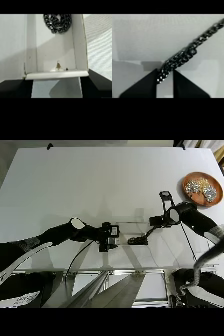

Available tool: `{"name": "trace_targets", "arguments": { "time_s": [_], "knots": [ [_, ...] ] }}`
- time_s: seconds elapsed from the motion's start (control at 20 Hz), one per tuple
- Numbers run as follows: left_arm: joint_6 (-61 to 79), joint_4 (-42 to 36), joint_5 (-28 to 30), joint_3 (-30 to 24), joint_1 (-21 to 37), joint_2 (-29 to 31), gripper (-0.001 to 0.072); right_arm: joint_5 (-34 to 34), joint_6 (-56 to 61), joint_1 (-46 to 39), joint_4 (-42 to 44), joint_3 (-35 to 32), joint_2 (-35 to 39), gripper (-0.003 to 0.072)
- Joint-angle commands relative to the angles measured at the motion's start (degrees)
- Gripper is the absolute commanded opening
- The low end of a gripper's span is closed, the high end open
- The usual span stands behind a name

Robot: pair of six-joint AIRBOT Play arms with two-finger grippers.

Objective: Fold the box and place the chain.

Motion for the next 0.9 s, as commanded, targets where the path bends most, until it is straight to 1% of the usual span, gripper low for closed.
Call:
{"name": "trace_targets", "arguments": {
  "time_s": [0.0, 0.1, 0.25, 0.5, 0.7, 0.85],
  "knots": [
    [0.02, 0.00, 0.00, -0.02, -0.02, 0.04, 0.0255, -1.07, -2.19, -0.07, 1.57, -0.17, -1.36, 0.0015],
    [0.02, 0.00, 0.02, -0.02, -0.02, 0.04, 0.0255, 0.20, -2.58, -0.07, 1.46, -0.17, -0.11, 0.0017],
    [0.02, 0.00, 0.00, -0.02, -0.02, 0.04, 0.0255, 1.97, -3.56, -0.07, 1.46, -0.17, 4.22, 0.0017],
    [0.02, 0.00, -0.02, -0.02, -0.02, 0.04, 0.0255, 7.80, -4.35, 1.20, 1.44, -0.17, 16.11, 0.0017],
    [0.02, 0.02, 0.00, -0.02, -0.02, 0.04, 0.0255, 10.84, -4.50, 7.89, 1.88, -0.17, 26.73, 0.0017],
    [0.02, 0.00, 0.00, -0.02, -0.02, 0.04, 0.0255, 10.97, -4.39, 15.47, 3.23, -0.17, 33.00, 0.0017]
  ]
}}
